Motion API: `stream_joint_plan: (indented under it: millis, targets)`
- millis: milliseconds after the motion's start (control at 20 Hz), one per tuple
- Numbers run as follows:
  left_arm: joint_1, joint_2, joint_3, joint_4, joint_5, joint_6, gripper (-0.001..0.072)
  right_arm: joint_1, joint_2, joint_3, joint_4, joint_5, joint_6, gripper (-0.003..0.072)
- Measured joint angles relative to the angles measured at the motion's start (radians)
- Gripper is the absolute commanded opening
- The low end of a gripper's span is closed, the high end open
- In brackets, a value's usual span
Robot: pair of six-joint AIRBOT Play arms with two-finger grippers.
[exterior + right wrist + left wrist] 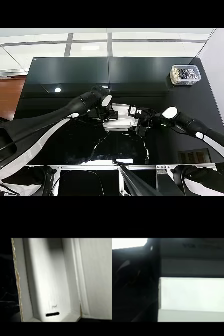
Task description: Fold the box and place the chain.
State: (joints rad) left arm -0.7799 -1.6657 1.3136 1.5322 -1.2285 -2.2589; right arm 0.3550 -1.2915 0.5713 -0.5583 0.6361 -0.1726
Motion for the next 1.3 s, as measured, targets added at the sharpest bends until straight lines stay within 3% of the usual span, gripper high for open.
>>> stream_joint_plan:
  millis: [100,150,250,300,350,400,450,600,700,850,1150,1250,1300]
  targets:
    - [0.0,0.0,0.0,0.0,-0.002,0.0,0.0026,0.0,0.0,0.0,0.0,0.0,0.0,0.0472]
    - [0.0,0.0,0.0,0.0,-0.002,0.0,0.0063,0.0,0.0,0.0,0.0,0.0,0.0,0.0472]
    - [0.0,0.0,0.0,0.0,-0.003,0.0,0.0344,0.0,0.0,0.0,0.0,0.0,0.0,0.0472]
    - [0.0,0.0,0.0,0.0,-0.004,-0.002,0.0348,0.0,0.0,0.0,0.0,0.0,0.0,0.0472]
    - [0.0,0.0,0.0,0.001,-0.004,-0.004,0.0345,0.0,0.0,0.0,0.0,0.0,0.0,0.0471]
    - [0.0,0.0,0.0,0.004,-0.004,-0.011,0.023,0.0,0.0,0.0,0.0,0.0,0.0,0.0471]
    - [0.001,0.0,0.0,0.005,-0.004,-0.02,0.0042,0.0,0.0,0.0,0.0,0.0,0.0,0.0472]
    - [0.001,0.0,0.0,0.013,-0.002,-0.033,0.0025,0.0,0.0,0.0,0.0,0.0,0.0,0.0474]
    - [0.001,0.0,0.0,0.016,-0.002,-0.042,0.0025,0.0,0.0,0.0,0.001,-0.003,0.003,0.072]
    - [0.001,0.0,0.0,0.021,-0.005,-0.047,0.0025,0.0,0.012,0.0,-0.019,0.002,0.006,0.072]
    - [0.001,0.0,0.0,0.024,-0.004,-0.049,0.0026,0.0,0.121,0.0,-0.21,0.061,0.101,0.0718]
    - [0.001,0.0,0.0,0.024,-0.004,-0.05,0.0026,0.0,0.14,0.0,-0.236,0.062,0.115,0.0433]
    - [0.001,0.0,0.0,0.024,-0.004,-0.05,0.0027,0.0,0.146,0.0,-0.244,0.061,0.121,0.0416]
